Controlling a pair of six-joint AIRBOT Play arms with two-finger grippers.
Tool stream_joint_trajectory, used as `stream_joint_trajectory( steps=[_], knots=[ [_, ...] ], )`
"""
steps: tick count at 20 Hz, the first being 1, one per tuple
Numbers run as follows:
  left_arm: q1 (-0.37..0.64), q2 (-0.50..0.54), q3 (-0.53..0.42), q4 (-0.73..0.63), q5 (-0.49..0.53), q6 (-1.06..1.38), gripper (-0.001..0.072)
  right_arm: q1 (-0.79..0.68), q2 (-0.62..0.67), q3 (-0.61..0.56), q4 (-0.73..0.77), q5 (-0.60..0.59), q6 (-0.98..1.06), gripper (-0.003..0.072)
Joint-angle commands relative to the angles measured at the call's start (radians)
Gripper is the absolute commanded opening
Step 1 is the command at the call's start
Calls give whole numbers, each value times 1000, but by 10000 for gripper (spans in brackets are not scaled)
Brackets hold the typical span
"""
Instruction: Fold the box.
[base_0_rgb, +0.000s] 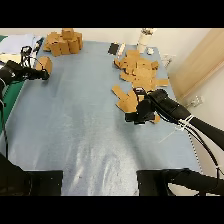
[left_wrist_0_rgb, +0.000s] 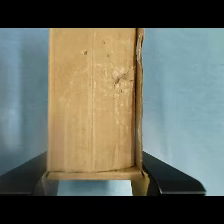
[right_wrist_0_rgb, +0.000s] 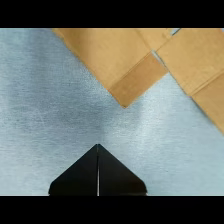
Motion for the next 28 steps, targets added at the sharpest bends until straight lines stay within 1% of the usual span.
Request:
stream_joint_trajectory(
  steps=[1, 3, 5, 8, 10, 12, 14, 17, 18, 19, 20, 22, 24, 25, 26, 27, 28],
  knots=[
    [0, -91, 98, 80, 6, -18, 522, 1, 0, 1, 16, 2, 0, 3],
    [-7, -94, 98, 174, 18, -19, 531, 1, 0, 1, 19, 3, 0, 3],
    [-11, -93, 98, 209, 31, -26, 697, 1, 0, 1, 19, 3, 0, 3],
    [-11, -84, 100, 208, 9, -65, 699, 1, 0, 1, 19, 3, 0, 3],
    [-8, -69, 112, 210, -51, -83, 699, 1, 0, 1, 19, 3, -1, 3],
    [5, -44, 132, 237, -155, -109, 699, 1, 0, 1, 18, 3, -2, 4],
    [27, -10, 146, 312, -276, -185, 699, 1, 0, 1, 18, 2, -4, 3],
    [56, 64, 147, 331, -495, -203, 696, 1, 0, 1, 18, 4, -11, 3],
    [58, 87, 147, 330, -560, -223, 563, 1, 0, 1, 19, 8, -11, 3],
    [57, 110, 147, 327, -633, -243, 134, 1, 0, 1, 23, 11, -11, 3],
    [48, 128, 147, 322, -679, -235, 14, 1, 0, 1, 26, 23, -11, 3],
    [13, 165, 146, 311, -763, -256, 10, 1, 0, 1, 50, 66, -11, 3],
    [-58, 214, 123, 303, -829, -259, 8, 1, 0, 1, 94, 109, -11, 3],
    [-103, 252, 79, 299, -839, -263, 8, 1, 0, 1, 110, 126, -11, 3],
    [-155, 301, 12, 296, -836, -264, 8, 1, 0, 1, 123, 134, -11, 3],
    [-206, 356, -67, 296, -817, -275, 8, 1, 0, 1, 132, 137, -11, 3],
    [-261, 426, -169, 296, -776, -282, 8, 1, 0, 1, 144, 137, -11, 3]
  ],
)
